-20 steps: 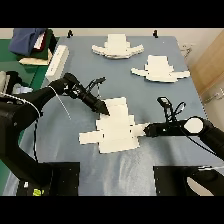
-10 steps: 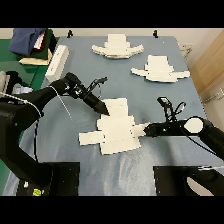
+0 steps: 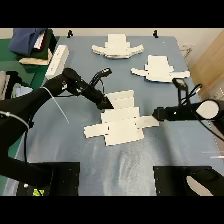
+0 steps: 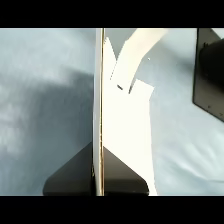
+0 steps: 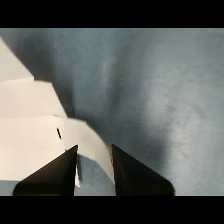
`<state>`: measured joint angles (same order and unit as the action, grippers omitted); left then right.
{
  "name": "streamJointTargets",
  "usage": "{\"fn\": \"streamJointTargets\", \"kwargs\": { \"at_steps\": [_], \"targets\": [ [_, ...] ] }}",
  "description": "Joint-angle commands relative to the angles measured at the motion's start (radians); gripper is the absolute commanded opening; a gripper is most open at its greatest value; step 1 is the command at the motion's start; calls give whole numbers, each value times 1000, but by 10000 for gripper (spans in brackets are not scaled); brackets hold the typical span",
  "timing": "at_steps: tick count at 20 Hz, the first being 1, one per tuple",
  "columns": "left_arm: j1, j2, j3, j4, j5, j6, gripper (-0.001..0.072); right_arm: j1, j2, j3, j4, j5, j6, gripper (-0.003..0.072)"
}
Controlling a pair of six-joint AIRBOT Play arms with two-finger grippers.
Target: Fold the box.
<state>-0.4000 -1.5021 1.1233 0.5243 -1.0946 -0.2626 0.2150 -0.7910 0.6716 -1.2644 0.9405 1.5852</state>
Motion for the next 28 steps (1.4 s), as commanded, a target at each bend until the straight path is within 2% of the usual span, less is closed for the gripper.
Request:
{"fn": "streamJointTargets", "kwargs": {
  "at_steps": [1, 2, 3, 4, 5, 8, 12, 18, 21, 24, 28],
  "targets": [
    [-76, 123, -134, -56, 213, 290, 9, -37, 1, 131, -89, 60, 90, 279],
    [-92, 154, -183, -103, 260, 363, 9, -36, 1, 140, -78, 55, 93, 124],
    [-107, 183, -233, -168, 293, 446, 9, -33, 0, 139, -58, 48, 92, 43],
    [-121, 209, -279, -222, 309, 538, 9, -32, -2, 136, -43, 48, 91, 2],
    [-139, 232, -318, -247, 335, 607, 9, -32, -5, 135, -36, 48, 91, 2],
    [-217, 282, -424, -246, 503, 677, 10, -32, -8, 135, -36, 43, 91, 3],
    [-268, 280, -515, -242, 617, 690, 11, -32, -8, 135, -29, 15, 91, 2],
    [-267, 280, -544, -236, 613, 660, 14, -32, -8, 116, 37, 39, 90, 2],
    [-266, 289, -541, -228, 644, 600, 14, -32, -8, 47, 42, 130, 91, 2],
    [-265, 350, -527, -218, 676, 525, 14, -32, -8, -31, 57, 129, 90, 2],
    [-266, 418, -511, -74, 631, 388, 14, -32, -8, -53, 73, 96, 74, 2]
  ]
}}
